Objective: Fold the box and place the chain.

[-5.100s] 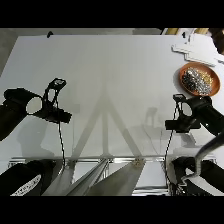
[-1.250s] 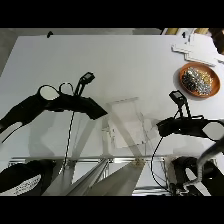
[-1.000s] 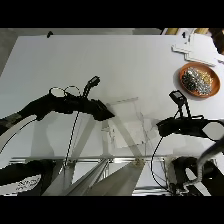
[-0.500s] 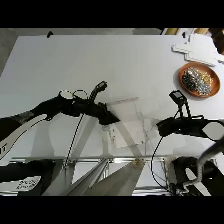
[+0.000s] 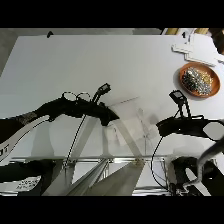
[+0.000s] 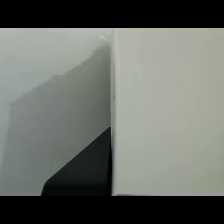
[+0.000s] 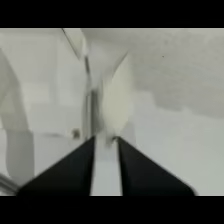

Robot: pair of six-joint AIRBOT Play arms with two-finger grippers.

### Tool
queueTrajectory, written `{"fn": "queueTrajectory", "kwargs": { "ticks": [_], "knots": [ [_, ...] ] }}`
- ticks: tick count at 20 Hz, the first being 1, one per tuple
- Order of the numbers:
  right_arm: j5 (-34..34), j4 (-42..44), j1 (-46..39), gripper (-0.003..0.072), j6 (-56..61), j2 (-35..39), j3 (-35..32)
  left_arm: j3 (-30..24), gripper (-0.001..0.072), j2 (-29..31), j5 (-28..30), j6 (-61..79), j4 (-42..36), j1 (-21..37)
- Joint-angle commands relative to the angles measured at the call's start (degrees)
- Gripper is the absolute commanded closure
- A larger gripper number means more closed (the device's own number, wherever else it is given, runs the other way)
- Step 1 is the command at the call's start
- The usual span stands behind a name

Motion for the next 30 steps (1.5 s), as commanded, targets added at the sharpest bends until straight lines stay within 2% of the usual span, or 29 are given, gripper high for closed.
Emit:
{"fn": "queueTrajectory", "kwargs": {
  "ticks": [1, 4, 6, 10, 14, 20, 30],
  "knots": [
    [0.5, 0.9, 0.04, 0.0334, -0.04, 0.09, 2.21, 1.36, 0.0706, 3.02, 0.5, 4.96, 6.36, -0.13],
    [2.14, 0.81, 0.04, 0.0335, -0.26, 0.35, 7.61, 5.07, 0.0706, 7.23, 0.61, 4.85, 21.57, -1.68],
    [2.49, 0.7, 0.04, 0.0335, -0.26, 0.76, 11.06, 6.16, 0.0704, 9.25, 1.86, 5.03, 27.19, -3.5],
    [2.75, 0.83, 0.04, 0.0337, -0.26, 1.11, 12.46, 6.14, 0.0705, 8.52, 5.05, 5.03, 27.28, -5.38],
    [3.06, 0.9, 0.04, 0.0342, -0.24, 1.11, 12.46, 6.12, 0.0705, 5.14, 6.73, 5.77, 27.21, -5.49],
    [3.06, 1.33, 0.04, 0.0343, -0.22, 1.11, 12.46, 6.12, 0.0705, 1.79, 7.85, 19.71, 15.41, -5.46],
    [3.04, 1.29, 0.04, 0.0343, -0.24, 1.11, 12.46, 6.12, 0.0705, -2.34, 9.07, 20.48, 15.41, -5.49]
  ]
}}
